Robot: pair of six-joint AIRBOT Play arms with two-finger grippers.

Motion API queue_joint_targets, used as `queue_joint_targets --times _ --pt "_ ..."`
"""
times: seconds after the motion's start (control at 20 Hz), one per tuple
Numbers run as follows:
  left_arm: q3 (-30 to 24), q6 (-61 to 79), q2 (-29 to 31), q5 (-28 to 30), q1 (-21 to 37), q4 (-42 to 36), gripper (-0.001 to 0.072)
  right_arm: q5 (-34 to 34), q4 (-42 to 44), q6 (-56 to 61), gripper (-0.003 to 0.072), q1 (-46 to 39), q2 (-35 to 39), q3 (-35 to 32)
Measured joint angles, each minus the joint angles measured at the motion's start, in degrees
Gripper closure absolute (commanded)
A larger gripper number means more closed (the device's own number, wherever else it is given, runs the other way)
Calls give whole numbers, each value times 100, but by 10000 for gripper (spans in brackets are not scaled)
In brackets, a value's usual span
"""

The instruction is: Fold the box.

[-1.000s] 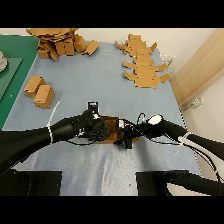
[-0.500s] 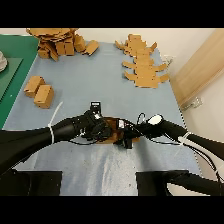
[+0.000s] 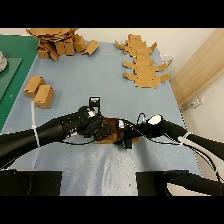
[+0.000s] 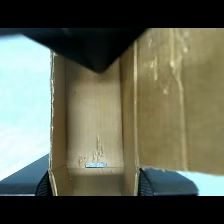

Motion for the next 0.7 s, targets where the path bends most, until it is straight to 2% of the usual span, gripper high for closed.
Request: queue_joint_targets --times 0.2,0.4,0.45,0.55,0.6,0.7 --pt "-4 114 155 -367 0 105 236 -11 -2 0 226 0 0 0" --pt "-7 398 669 -940 0 306 240 -15 0 2 226 0 0 0" --pt "-17 457 863 -1163 0 485 312 -15 -2 0 226 0 0 0" --pt "-31 546 1290 -1672 11 953 630 -17 -2 2 226 0 0 0" --pt "-35 619 1497 -1838 55 1154 694 -17 -2 2 226 0 0 0" --pt "-85 957 1869 -1987 339 1515 694 -17 -2 2 226 0 0 0"
